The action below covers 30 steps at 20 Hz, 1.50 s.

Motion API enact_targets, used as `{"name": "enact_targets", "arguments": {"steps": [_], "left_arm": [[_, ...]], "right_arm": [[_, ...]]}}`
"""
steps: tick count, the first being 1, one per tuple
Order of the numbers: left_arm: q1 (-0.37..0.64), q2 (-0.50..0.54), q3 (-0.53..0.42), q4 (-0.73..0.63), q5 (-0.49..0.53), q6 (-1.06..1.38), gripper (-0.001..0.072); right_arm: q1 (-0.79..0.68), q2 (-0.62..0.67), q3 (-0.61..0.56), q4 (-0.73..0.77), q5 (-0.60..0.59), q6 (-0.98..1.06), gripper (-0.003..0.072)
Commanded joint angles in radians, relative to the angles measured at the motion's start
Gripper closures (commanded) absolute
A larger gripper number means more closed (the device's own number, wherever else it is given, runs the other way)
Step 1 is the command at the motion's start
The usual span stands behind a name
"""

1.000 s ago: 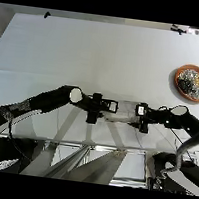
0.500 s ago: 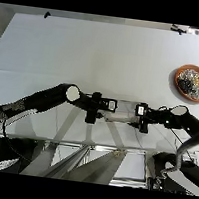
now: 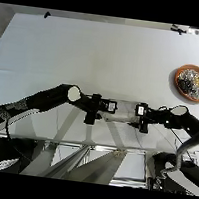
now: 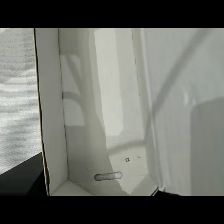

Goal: Fold the box and place the chain.

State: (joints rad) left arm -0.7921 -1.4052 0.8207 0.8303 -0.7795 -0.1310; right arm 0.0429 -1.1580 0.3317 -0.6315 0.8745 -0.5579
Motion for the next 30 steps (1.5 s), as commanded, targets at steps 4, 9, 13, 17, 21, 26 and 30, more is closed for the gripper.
{"name": "enact_targets", "arguments": {"steps": [4,9,13,17,21,26,30], "left_arm": [[-0.004,-0.01,0.001,-0.012,0.006,0.032,0.0443],[-0.033,-0.025,0.001,-0.037,0.065,0.063,0.0438],[-0.039,-0.027,0.001,-0.042,0.14,0.06,0.0569],[-0.041,-0.027,0.001,-0.057,0.156,0.06,0.0576],[-0.068,-0.031,0.001,-0.099,0.181,0.061,0.0574],[-0.091,-0.058,0.001,-0.112,0.181,0.06,0.0416],[-0.091,-0.058,0.001,-0.112,0.188,0.06,0.0307]], "right_arm": [[0.001,0.0,0.0,0.0,0.0,0.0,0.0329],[0.001,0.0,0.0,0.0,0.0,0.0,0.0329],[0.001,0.0,0.0,0.0,0.0,0.0,0.0329],[0.001,0.0,0.0,0.0,0.0,0.0,0.0329],[0.001,0.0,0.0,0.0,0.0,0.0,0.0329],[0.001,0.0,0.0,0.0,0.0,0.0,0.0329],[0.001,0.0,0.0,0.0,0.0,0.0,0.0329]]}}
